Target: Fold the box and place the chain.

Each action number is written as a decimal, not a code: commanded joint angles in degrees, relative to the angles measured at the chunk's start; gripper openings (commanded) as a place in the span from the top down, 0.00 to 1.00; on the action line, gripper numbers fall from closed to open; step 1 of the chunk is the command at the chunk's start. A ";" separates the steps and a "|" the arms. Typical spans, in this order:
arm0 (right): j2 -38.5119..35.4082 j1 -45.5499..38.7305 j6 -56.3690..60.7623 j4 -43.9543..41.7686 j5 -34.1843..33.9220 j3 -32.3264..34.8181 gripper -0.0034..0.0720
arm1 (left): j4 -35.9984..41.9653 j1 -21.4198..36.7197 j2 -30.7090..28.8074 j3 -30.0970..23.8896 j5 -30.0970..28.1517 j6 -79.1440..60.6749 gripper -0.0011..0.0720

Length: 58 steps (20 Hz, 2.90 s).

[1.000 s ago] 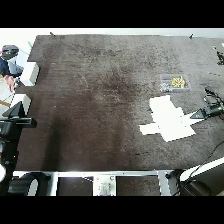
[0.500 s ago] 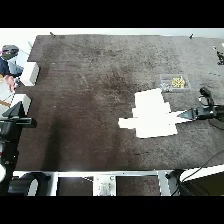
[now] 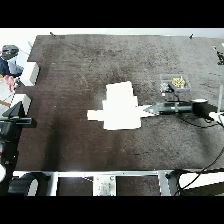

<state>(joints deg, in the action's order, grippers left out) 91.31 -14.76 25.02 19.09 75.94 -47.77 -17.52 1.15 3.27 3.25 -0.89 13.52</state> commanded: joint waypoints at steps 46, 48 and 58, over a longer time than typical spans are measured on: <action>0.52 17.90 -17.97 -15.67 -27.85 0.04 0.95 | -15.21 -8.50 117.11 102.01 75.30 17.79 0.15; 0.50 17.90 -17.97 -15.67 -27.80 0.04 0.95 | -15.13 -8.48 118.18 102.53 75.52 17.97 0.15; 0.50 17.90 -17.97 -13.92 -28.00 0.04 0.95 | -9.53 -8.50 121.37 102.57 86.36 14.88 0.32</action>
<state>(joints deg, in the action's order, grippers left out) 91.79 3.09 7.03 4.54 48.07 -47.70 -27.86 -7.38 123.94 105.71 83.13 28.95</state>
